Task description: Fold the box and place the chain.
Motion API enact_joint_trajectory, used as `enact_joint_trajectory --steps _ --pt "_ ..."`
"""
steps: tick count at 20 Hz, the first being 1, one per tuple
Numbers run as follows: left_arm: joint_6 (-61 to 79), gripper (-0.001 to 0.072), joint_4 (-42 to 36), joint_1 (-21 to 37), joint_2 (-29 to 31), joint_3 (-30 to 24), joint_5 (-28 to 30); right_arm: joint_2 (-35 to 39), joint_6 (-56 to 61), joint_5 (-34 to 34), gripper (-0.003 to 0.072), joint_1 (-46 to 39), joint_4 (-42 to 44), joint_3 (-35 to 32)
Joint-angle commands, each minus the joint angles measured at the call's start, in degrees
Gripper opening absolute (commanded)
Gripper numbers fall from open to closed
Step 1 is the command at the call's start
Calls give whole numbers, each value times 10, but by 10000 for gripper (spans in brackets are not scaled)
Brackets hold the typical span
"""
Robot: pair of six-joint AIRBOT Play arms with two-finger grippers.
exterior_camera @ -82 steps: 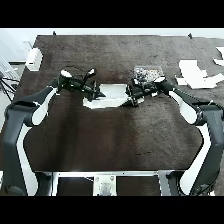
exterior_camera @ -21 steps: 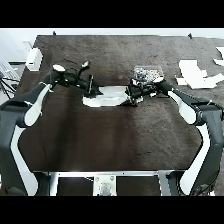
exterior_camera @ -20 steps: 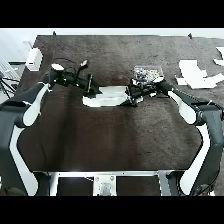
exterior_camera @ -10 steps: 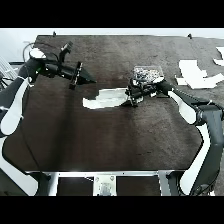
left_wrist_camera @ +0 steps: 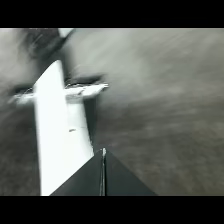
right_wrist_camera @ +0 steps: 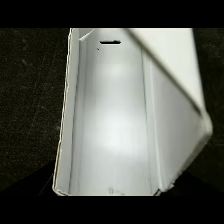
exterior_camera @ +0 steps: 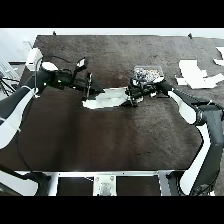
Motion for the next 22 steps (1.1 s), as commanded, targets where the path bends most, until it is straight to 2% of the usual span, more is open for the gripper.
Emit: enact_joint_trajectory --steps 1,8,12,16,22 --pt "18 14 -1 -25 11 -54 88 0 0 0 360 0 0 0" --pt "27 15 -1 -24 8 -58 247 0 0 0 360 0 0 0" --pt "36 16 -1 -20 6 -58 306 0 0 0 360 0 0 0" --pt "39 16 -26 13 -33 -28 279 0 0 0 360 0 0 0" --pt "28 16 -27 12 -82 25 254 0 0 0 360 0 0 0"
